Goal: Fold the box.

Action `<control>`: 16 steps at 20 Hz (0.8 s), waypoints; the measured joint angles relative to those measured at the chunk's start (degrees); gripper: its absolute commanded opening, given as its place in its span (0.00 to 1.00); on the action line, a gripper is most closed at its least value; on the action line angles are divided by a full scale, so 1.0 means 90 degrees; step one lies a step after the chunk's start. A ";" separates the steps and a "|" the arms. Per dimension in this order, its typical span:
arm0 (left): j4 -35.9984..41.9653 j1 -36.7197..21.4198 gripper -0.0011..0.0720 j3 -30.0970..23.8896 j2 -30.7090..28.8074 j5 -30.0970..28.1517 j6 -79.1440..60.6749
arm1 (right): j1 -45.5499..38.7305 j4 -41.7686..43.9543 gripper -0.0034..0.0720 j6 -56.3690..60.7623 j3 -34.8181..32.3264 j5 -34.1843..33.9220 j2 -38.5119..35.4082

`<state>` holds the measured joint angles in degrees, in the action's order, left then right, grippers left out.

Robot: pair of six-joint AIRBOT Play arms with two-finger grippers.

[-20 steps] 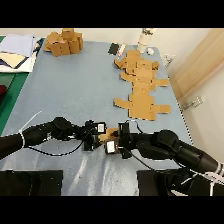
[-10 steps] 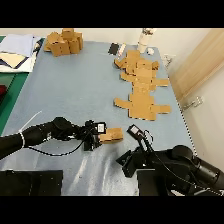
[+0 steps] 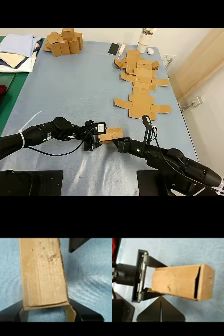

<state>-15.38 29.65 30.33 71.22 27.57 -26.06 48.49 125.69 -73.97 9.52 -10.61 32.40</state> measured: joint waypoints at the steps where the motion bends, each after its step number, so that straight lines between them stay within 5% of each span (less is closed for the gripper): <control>1: 0.0000 0.0000 0.85 0.0000 0.0000 0.0002 0.0000 | -0.0002 0.0012 0.05 0.0019 -0.0005 0.0172 0.0119; 16: 0.0000 0.0000 0.85 0.0000 0.0000 -0.0002 0.0002 | 0.0017 0.0041 0.05 0.0126 -0.0017 0.0831 0.0908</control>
<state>-15.38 29.65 30.33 71.22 27.55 -26.04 48.64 126.06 -72.84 9.37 -3.14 40.58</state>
